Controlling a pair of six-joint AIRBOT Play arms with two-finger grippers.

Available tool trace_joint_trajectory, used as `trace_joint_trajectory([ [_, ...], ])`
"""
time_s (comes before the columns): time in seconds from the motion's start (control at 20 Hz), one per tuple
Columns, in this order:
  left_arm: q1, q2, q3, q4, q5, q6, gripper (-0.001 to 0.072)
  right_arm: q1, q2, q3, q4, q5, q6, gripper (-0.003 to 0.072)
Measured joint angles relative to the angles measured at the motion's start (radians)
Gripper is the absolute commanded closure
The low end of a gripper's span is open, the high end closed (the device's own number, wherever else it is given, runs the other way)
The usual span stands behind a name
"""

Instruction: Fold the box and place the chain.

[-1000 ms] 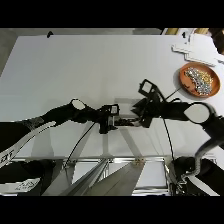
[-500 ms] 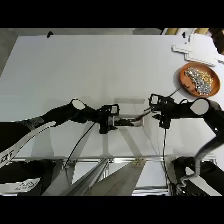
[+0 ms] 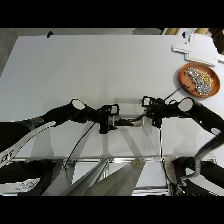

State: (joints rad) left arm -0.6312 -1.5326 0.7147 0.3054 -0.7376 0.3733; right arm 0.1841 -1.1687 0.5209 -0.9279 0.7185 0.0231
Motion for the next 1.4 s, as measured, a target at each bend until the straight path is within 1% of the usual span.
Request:
trace_joint_trajectory([
  [0.1, 0.000, 0.000, 0.000, 0.000, 0.000, 0.000, 0.0503, 0.001, 0.005, 0.000, 0.014, 0.014, -0.013, 0.0668],
  [0.2, 0.000, 0.000, 0.000, 0.000, 0.000, 0.000, 0.0503, 0.001, 0.036, 0.000, -0.016, 0.056, 0.001, 0.0668],
  [0.35, 0.000, 0.000, 0.000, 0.000, 0.000, 0.000, 0.0503, 0.001, 0.132, 0.000, -0.085, 0.138, 0.108, 0.0668],
  [0.45, 0.000, 0.000, 0.000, 0.000, 0.000, 0.000, 0.0503, 0.001, 0.213, 0.000, -0.097, 0.203, 0.193, 0.0668],
  [0.6, 0.000, 0.000, 0.000, 0.000, 0.000, 0.000, 0.0503, 0.003, 0.326, 0.000, -0.019, 0.285, 0.278, 0.0667],
  [0.75, 0.000, 0.000, 0.000, 0.000, 0.000, 0.000, 0.0503, 0.039, 0.391, 0.000, 0.132, 0.320, 0.319, 0.0667],
  [0.8, 0.000, 0.000, 0.000, 0.000, 0.000, 0.000, 0.0503, 0.065, 0.401, 0.000, 0.179, 0.315, 0.323, 0.0667],
  [0.9, 0.000, 0.000, 0.000, 0.000, 0.000, 0.000, 0.0503, 0.141, 0.407, 0.000, 0.257, 0.269, 0.329, 0.0667],
  [1.0, 0.000, 0.000, 0.000, 0.000, 0.000, 0.000, 0.0503, 0.232, 0.396, 0.000, 0.303, 0.185, 0.332, 0.0667],
  [1.15, 0.000, 0.000, 0.000, 0.000, 0.000, 0.000, 0.0503, 0.348, 0.337, 0.000, 0.339, 0.042, 0.336, 0.0660],
  [1.2, 0.000, 0.000, 0.000, 0.000, 0.000, 0.000, 0.0503, 0.372, 0.309, 0.000, 0.345, 0.005, 0.337, 0.0588],
  [1.25, 0.000, 0.000, 0.000, 0.000, 0.000, 0.000, 0.0503, 0.392, 0.276, 0.000, 0.350, -0.027, 0.339, 0.0547],
  [1.35, 0.000, 0.000, 0.000, 0.000, 0.000, 0.000, 0.0503, 0.415, 0.216, 0.000, 0.353, -0.071, 0.340, 0.0540],
  [1.4, 0.000, 0.000, 0.000, 0.000, 0.000, 0.000, 0.0503, 0.419, 0.195, 0.000, 0.354, -0.086, 0.340, 0.0490],
])
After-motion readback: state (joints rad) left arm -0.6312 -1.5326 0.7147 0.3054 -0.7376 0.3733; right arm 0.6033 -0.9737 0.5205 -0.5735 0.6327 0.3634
